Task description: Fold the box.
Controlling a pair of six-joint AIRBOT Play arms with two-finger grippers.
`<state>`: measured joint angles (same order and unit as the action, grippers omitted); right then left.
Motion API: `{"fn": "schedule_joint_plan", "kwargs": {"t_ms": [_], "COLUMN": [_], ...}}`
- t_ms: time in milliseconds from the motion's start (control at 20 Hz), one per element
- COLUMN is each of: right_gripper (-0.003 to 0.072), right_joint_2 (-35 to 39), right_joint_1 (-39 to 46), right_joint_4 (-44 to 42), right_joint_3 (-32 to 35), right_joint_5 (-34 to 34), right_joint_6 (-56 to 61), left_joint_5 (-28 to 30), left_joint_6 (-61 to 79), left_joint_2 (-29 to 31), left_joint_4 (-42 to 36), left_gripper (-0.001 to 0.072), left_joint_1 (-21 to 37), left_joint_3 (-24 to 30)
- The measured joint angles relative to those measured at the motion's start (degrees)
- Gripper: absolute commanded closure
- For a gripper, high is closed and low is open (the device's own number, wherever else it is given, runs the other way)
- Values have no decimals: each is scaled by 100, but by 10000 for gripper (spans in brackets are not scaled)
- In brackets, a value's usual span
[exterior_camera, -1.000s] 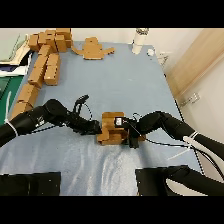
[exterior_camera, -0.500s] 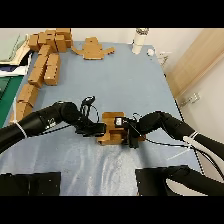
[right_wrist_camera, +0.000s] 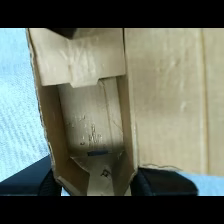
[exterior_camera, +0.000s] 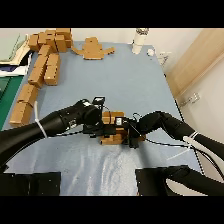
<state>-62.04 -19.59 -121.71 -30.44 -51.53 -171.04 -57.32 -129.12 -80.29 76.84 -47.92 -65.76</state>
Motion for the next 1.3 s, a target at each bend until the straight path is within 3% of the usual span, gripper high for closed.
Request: {"fn": "schedule_joint_plan", "kwargs": {"t_ms": [350, 1150, 1200, 1250, 1300], "right_gripper": [179, 179, 179, 179, 179], "right_joint_2": [0, 0, 0, 0, 0], "right_joint_1": [0, 0, 0, 0, 0], "right_joint_4": [2, 0, 0, 0, 0], "right_joint_3": [0, 0, 0, 0, 0], "right_joint_5": [2, 0, 0, 0, 0], "right_joint_6": [-2, -2, -2, -2, -2], "left_joint_5": [-527, -625, -636, -651, -658], "left_joint_6": [-601, -833, -850, -863, -876], "left_joint_2": [-380, -1062, -1102, -1126, -1150], "left_joint_4": [492, 833, 828, 824, 820], "left_gripper": [359, 363, 393, 600, 699], "left_joint_1": [-271, -284, -284, -284, -284], "left_joint_3": [-348, -708, -713, -717, -721]}}
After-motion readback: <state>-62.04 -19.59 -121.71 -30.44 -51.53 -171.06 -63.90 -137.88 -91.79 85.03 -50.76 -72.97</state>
